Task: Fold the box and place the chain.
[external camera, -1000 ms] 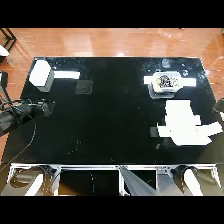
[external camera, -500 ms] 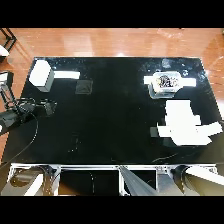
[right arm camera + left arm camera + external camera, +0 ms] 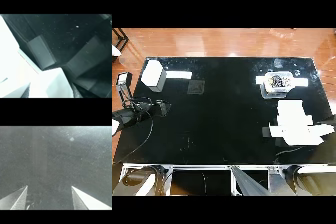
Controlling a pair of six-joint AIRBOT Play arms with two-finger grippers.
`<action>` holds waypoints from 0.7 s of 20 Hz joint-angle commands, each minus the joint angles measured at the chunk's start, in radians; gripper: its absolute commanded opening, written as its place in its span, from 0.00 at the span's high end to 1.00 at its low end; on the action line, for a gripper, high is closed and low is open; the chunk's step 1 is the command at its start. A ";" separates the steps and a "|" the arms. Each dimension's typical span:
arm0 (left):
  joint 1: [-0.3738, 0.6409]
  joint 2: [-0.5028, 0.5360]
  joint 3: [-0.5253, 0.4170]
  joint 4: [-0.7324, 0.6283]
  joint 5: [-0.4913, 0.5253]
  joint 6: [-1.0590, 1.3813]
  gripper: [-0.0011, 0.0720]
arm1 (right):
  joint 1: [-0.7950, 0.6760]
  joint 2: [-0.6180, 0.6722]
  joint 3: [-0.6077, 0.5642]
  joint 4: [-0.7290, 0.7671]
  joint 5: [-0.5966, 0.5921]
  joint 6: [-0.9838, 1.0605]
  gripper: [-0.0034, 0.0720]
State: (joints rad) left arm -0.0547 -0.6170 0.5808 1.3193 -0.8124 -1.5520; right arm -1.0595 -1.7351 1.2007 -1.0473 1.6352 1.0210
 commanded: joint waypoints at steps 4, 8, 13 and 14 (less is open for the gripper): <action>-0.001 -0.003 0.000 -0.002 0.000 -0.009 0.11 | 0.022 -0.056 0.014 -0.027 0.040 -0.013 0.20; -0.001 -0.004 0.000 -0.038 -0.002 -0.027 0.11 | 0.027 -0.059 0.014 -0.014 0.048 -0.012 0.20; -0.001 -0.004 0.000 -0.050 -0.003 -0.027 0.11 | 0.026 -0.059 0.014 -0.013 0.064 -0.013 0.42; -0.001 -0.004 0.000 -0.050 -0.004 -0.027 0.11 | 0.026 -0.059 0.014 -0.021 0.063 -0.013 0.56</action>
